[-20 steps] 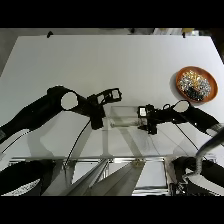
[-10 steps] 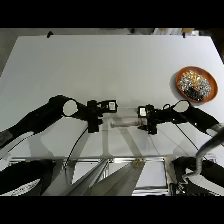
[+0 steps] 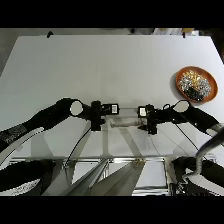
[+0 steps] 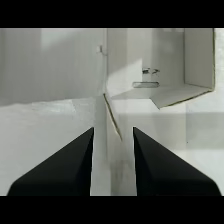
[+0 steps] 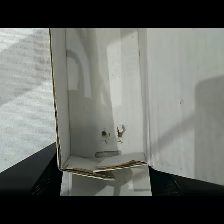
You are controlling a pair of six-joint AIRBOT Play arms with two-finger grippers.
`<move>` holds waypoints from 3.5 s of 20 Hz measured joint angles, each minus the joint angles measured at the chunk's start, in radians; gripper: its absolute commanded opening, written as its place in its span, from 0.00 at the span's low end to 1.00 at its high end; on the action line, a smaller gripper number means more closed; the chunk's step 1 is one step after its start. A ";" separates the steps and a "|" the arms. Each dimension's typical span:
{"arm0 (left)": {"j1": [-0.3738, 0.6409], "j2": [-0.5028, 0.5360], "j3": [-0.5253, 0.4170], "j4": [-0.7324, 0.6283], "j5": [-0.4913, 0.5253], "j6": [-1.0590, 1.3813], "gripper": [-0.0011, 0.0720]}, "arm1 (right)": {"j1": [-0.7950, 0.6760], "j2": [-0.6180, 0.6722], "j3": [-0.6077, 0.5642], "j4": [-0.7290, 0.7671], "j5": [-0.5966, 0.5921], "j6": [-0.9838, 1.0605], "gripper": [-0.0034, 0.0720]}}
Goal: Fold the box and place the chain.
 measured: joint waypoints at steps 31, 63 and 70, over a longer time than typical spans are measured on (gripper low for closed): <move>-0.111 -0.049 0.000 -0.228 0.086 0.005 0.35 | 0.000 0.000 0.000 -0.001 0.000 -0.001 0.59; 0.181 0.120 -0.178 -0.222 -0.103 -1.099 0.02 | 0.000 0.000 0.000 0.000 0.000 0.000 0.59; 0.118 0.102 -0.181 -0.369 -0.047 -0.969 0.03 | 0.000 0.000 0.000 0.000 0.000 0.000 0.59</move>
